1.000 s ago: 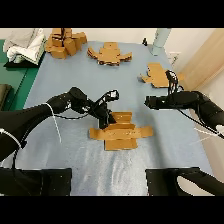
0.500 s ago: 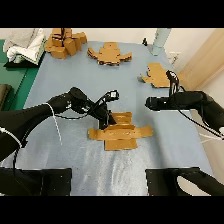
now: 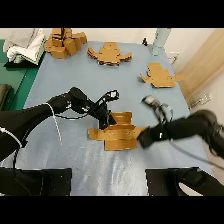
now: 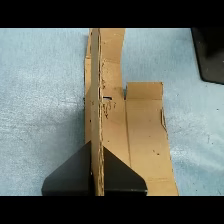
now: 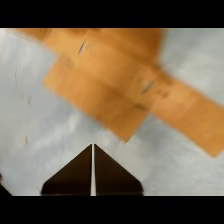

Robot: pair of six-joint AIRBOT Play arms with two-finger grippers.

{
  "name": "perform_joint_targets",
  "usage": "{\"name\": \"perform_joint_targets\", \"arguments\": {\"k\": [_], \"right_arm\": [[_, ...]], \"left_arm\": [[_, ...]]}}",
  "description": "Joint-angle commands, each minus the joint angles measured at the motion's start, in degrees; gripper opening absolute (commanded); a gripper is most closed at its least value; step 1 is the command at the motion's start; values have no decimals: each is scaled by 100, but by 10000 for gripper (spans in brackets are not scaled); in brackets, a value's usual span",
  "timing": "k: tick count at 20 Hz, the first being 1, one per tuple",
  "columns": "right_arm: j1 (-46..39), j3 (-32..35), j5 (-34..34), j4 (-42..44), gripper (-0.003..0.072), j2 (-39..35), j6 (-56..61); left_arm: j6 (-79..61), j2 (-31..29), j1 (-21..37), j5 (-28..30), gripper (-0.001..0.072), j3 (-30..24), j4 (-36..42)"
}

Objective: Fold the box.

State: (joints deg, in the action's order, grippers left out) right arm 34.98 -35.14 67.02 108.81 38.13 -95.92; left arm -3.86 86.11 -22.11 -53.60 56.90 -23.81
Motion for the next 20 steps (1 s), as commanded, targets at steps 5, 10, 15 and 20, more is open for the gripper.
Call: {"name": "perform_joint_targets", "arguments": {"k": [5, 10, 15, 20], "right_arm": [[2975, 1237, -1895, -3062, 549, -35, -315], [2973, 1226, -2396, -3921, 548, 1051, -304], [2973, 1141, -2625, -4739, 540, 1419, 321], [2970, 787, -2588, -5512, 540, 1392, 859]], "left_arm": [[0, 4, 4, 2, 11, 4, 2], [0, 4, 0, 2, 11, 4, 2], [0, 4, 0, 4, 11, 4, 2], [0, 4, 0, 2, 11, 4, 2]]}}
